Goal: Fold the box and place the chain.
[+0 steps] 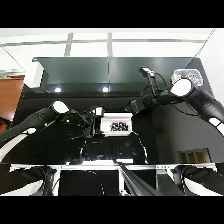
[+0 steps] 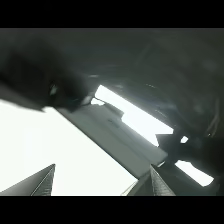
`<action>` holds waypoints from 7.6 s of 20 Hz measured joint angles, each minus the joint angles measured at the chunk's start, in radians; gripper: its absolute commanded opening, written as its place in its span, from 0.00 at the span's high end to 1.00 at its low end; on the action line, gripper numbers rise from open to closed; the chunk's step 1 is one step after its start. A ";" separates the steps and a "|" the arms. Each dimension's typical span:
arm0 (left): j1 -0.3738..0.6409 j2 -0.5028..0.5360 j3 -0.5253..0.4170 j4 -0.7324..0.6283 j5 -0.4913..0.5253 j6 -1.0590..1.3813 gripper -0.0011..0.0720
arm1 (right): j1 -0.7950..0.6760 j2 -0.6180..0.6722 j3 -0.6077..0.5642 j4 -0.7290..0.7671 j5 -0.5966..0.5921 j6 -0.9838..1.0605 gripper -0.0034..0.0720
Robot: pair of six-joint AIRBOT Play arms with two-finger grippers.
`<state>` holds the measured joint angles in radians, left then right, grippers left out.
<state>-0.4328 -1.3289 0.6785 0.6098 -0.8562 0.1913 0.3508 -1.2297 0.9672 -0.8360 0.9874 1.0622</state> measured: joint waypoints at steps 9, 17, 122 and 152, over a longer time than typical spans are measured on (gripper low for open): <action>-0.006 0.000 0.001 -0.001 0.006 -0.004 0.38 | 0.096 -0.013 0.031 -0.040 0.107 -0.502 0.01; -0.034 0.000 0.001 0.002 0.018 -0.007 0.38 | 0.113 -0.014 -0.052 -0.003 0.069 -0.724 0.01; -0.037 0.000 0.002 0.003 0.009 -0.006 0.38 | 0.078 0.094 -0.389 0.517 -0.081 -0.100 0.94; -0.039 0.038 0.183 0.168 -0.177 -0.230 0.00 | -0.425 0.267 -0.181 0.219 0.307 -0.077 0.94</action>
<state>-0.4713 -1.2907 0.8612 0.7776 -1.0328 -0.0387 -0.0738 -0.9627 0.7864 -0.6170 1.2942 0.9852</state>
